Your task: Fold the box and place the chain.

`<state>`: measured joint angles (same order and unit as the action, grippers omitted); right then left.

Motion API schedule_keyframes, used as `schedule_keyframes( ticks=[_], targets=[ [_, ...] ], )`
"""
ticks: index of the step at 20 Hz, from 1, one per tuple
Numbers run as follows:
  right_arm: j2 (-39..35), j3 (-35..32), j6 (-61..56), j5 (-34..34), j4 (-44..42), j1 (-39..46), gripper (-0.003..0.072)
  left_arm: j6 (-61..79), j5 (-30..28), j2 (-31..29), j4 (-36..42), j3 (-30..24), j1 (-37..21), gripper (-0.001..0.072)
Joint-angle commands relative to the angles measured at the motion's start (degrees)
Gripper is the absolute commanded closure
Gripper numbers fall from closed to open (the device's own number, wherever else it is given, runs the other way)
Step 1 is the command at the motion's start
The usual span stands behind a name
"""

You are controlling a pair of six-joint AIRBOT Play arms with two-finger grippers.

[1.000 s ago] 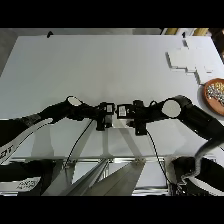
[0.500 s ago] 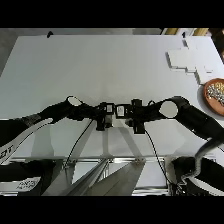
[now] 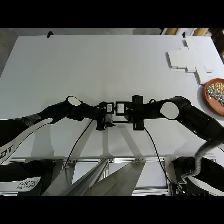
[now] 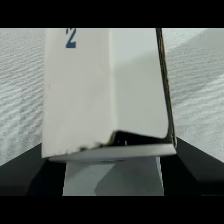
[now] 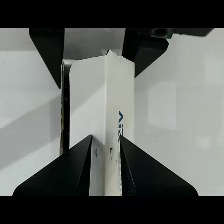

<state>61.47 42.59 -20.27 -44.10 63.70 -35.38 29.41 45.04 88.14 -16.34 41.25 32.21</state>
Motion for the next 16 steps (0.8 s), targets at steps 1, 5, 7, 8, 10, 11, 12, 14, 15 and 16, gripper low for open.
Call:
schedule_keyframes(
  ticks=[1, 5, 7, 8, 10, 11, 12, 14, 15, 16],
  targets=[
    [0.2, 0.0, -0.5, -0.4, 0.4, 0.0, 0.0520, 0.2, 0.2, 0.0, -0.1, 0.0, 0.0, 0.0700],
    [1.6, 0.0, -0.5, -0.2, 0.3, 0.0, 0.0518, 0.2, 0.2, 0.0, -0.1, 0.0, 0.0, 0.0700],
    [1.6, 0.0, -0.5, -1.6, 0.1, 0.0, 0.0508, 0.2, 0.2, 0.0, -0.1, 0.0, 0.0, 0.0700],
    [1.6, -0.3, -0.5, -2.2, -0.2, 0.0, 0.0508, 0.2, 0.2, 0.0, -0.1, 0.0, 0.0, 0.0700],
    [1.6, -1.1, -0.5, -2.3, -0.9, 0.0, 0.0508, 0.2, 0.2, 0.0, -0.1, 0.0, 0.0, 0.0700],
    [1.6, -1.5, -0.5, -2.0, -1.0, 0.0, 0.0508, 0.2, 0.2, 0.0, -0.1, 0.0, 0.0, 0.0700],
    [1.6, -1.7, -0.5, -2.0, -1.0, 0.0, 0.0507, 0.2, 0.2, 0.0, -0.1, 0.0, 0.0, 0.0700],
    [1.6, -1.9, -0.5, -2.1, -1.7, 0.0, 0.0484, 0.2, 0.2, 0.0, -0.1, 0.0, 0.0, 0.0700],
    [1.6, -1.9, -0.4, -2.1, -2.6, 0.0, 0.0450, 0.2, 0.2, 0.0, -0.1, 0.0, 0.0, 0.0700],
    [1.6, -1.9, -0.4, -1.9, -3.2, 0.0, 0.0449, 0.2, 0.2, 0.0, -0.1, 0.0, 0.0, 0.0700]
  ],
)
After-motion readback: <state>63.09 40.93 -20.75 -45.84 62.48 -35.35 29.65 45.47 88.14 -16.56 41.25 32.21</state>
